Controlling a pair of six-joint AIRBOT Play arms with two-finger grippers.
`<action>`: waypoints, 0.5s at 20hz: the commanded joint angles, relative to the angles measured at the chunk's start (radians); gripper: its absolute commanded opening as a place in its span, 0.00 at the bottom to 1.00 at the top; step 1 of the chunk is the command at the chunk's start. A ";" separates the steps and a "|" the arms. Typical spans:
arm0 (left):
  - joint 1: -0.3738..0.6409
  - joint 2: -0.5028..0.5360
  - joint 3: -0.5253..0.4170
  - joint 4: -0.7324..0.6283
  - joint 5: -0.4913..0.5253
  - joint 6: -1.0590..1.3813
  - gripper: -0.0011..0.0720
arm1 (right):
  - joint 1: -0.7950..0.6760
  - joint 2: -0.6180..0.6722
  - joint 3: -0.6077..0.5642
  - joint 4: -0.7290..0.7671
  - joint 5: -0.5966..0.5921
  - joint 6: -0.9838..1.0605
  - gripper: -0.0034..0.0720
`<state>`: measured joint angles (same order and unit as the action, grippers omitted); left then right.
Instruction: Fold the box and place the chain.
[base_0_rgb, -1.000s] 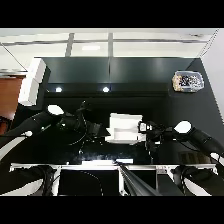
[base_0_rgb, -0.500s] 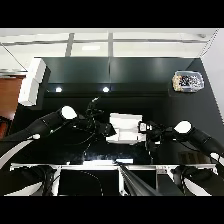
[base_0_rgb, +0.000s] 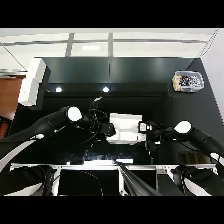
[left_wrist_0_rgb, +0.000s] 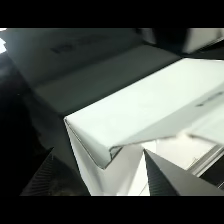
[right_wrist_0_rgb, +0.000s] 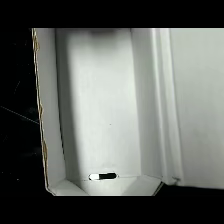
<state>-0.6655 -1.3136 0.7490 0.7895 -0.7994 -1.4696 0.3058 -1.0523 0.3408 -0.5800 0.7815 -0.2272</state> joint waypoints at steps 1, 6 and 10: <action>-0.013 -0.014 0.032 0.037 0.003 -0.032 0.87 | 0.000 -0.001 0.001 0.000 0.001 0.000 0.62; -0.113 -0.015 0.112 0.361 -0.004 -0.343 0.87 | 0.000 -0.001 0.001 0.000 -0.001 0.002 0.62; -0.198 -0.048 0.169 0.594 -0.074 -0.610 0.87 | 0.000 -0.001 0.001 0.000 -0.001 0.002 0.62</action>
<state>-0.8089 -1.3426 0.8772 1.1786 -0.8288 -1.8595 0.3058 -1.0523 0.3408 -0.5804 0.7807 -0.2249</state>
